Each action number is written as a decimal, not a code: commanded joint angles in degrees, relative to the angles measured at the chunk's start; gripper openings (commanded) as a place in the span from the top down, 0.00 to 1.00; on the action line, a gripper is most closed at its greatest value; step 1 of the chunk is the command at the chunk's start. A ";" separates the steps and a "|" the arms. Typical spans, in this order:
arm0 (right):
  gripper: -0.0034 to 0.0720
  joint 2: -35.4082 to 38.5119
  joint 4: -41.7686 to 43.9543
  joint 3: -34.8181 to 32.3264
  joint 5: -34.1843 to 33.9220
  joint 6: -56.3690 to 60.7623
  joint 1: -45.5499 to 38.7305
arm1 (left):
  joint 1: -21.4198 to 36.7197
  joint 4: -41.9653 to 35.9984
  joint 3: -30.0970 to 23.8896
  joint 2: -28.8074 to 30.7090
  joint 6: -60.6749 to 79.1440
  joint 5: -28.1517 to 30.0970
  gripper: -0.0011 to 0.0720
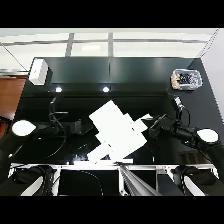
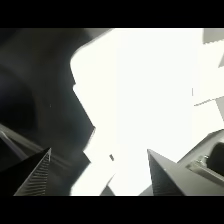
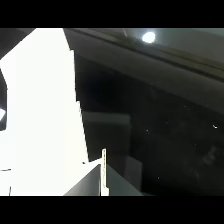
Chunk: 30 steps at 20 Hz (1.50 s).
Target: Fold the box and place the chain.
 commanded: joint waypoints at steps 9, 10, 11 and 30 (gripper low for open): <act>0.94 0.02 0.94 -0.09 -0.66 -0.42 0.35 | -2.25 -29.53 0.02 -24.44 29.86 -5.70 0.02; 0.94 0.02 0.94 -0.09 -0.66 -0.39 0.37 | -2.47 -30.10 0.02 -25.90 32.65 -7.15 0.02; 0.94 0.02 0.94 -0.09 -0.66 -0.39 0.37 | -2.43 -31.52 0.04 -26.99 35.89 -7.89 0.02; 0.94 0.02 0.92 -0.09 -1.16 0.68 0.35 | -3.28 -29.46 6.73 -30.73 58.64 -16.28 0.90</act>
